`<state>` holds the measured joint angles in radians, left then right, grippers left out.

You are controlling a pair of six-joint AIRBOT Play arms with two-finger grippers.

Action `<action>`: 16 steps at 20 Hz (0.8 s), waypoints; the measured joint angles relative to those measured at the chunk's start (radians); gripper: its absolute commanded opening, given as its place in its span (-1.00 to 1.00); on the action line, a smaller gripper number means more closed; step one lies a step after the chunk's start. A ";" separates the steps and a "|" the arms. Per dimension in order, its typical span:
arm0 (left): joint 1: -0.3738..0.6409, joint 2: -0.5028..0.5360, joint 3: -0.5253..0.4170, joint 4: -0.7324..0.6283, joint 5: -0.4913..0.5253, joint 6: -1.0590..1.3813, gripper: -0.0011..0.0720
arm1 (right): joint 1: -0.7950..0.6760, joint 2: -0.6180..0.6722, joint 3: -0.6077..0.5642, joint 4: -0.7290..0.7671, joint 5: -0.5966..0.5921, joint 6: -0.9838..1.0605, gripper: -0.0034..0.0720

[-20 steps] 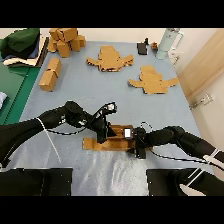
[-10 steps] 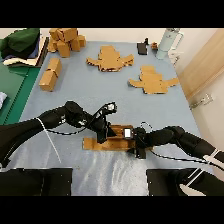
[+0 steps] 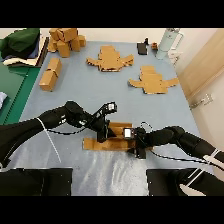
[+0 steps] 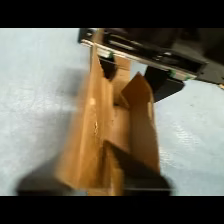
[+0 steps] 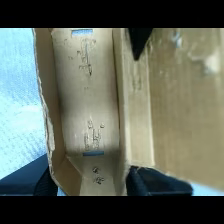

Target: Fold the box.

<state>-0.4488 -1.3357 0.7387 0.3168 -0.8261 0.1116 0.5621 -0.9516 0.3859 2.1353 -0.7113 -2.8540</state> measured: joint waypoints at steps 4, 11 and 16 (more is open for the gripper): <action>0.009 0.006 0.000 0.010 0.044 -0.082 0.53 | 0.000 0.000 0.000 0.000 0.000 0.000 0.31; 0.070 0.137 0.000 0.254 0.021 -0.423 0.47 | 0.000 0.000 0.000 0.000 -0.002 0.000 0.31; 0.085 0.226 0.000 0.457 -0.229 -0.834 -0.93 | 0.000 0.000 0.002 0.000 -0.003 0.000 0.31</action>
<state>-0.3637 -1.1099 0.7387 0.7734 -1.0550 -0.7227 0.5621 -0.9520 0.3874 2.1353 -0.7139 -2.8540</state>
